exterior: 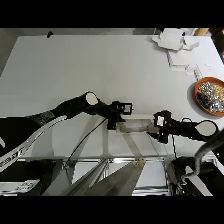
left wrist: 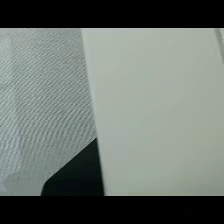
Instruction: Fold the box and place the chain.
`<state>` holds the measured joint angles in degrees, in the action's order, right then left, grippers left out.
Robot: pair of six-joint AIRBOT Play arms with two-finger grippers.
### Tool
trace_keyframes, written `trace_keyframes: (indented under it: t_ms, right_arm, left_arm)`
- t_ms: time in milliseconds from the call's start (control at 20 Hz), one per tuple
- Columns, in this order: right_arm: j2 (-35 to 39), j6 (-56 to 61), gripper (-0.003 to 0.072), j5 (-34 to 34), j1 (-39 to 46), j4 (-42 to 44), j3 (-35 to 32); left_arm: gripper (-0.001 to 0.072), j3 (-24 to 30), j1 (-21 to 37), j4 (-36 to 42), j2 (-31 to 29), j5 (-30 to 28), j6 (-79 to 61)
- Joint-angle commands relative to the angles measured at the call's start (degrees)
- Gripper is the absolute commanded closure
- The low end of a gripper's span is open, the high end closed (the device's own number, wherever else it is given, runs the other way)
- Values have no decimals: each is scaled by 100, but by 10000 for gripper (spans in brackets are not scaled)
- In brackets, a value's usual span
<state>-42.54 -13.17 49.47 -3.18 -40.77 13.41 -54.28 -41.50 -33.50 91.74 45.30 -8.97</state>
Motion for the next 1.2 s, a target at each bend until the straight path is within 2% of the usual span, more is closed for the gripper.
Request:
trace_keyframes:
  t_ms: [0, 300, 500, 800, 900, 1000, 1050, 1150]
  right_arm:
    - [-470, -920, 36, 232, 387, 459, 4]
    - [-1123, -1449, 36, 369, 533, 542, 4]
    - [-1587, -1786, 39, 396, 533, 1062, 24]
    - [-1908, -2035, 60, 426, 533, 1110, 28]
    - [-1956, -2037, 194, 422, 533, 1108, 28]
    - [-1976, -2035, 203, 326, 533, 1104, 28]
    - [-1980, -2033, 274, 304, 533, 1095, 28]
    - [-1985, -2035, 290, 289, 533, 1082, 28]
  left_arm:
    - [699, -2, -4, 2, -4, -4, -2]
    - [699, -2, -4, 2, -4, -4, -2]
    - [699, -2, -4, 2, -4, -4, -2]
    - [699, -2, -4, 2, -4, -4, -2]
    - [699, -2, -4, 2, -4, -4, -2]
    - [699, -2, -4, 2, -4, -4, -2]
    - [699, -2, -4, 2, -4, -4, -2]
    - [699, -2, -4, 2, -4, -4, -2]
